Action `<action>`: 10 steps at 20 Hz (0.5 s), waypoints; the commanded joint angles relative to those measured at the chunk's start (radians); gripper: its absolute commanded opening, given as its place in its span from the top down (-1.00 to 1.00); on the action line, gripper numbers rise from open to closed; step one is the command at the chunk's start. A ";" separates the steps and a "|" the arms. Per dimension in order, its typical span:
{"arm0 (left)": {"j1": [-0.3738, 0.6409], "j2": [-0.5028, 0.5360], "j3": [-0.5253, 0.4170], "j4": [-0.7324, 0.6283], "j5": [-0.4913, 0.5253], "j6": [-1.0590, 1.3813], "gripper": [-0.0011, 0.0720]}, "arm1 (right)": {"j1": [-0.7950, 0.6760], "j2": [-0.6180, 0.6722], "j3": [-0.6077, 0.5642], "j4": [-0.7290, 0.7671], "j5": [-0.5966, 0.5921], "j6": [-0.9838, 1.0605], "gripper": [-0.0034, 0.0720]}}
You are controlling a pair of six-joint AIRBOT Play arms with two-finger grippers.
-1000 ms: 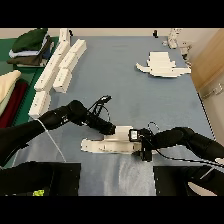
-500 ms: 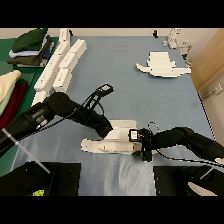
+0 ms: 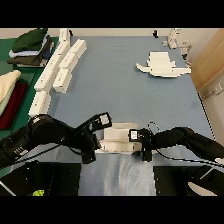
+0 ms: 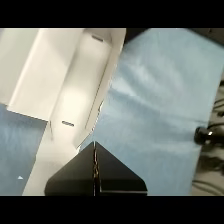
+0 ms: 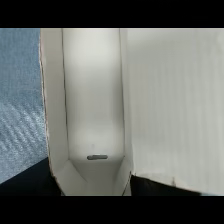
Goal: Fold the box.
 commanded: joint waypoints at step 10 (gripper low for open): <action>0.259 0.062 -0.203 -0.232 0.070 0.725 -0.84 | 0.000 0.000 0.000 0.000 0.000 0.000 -0.48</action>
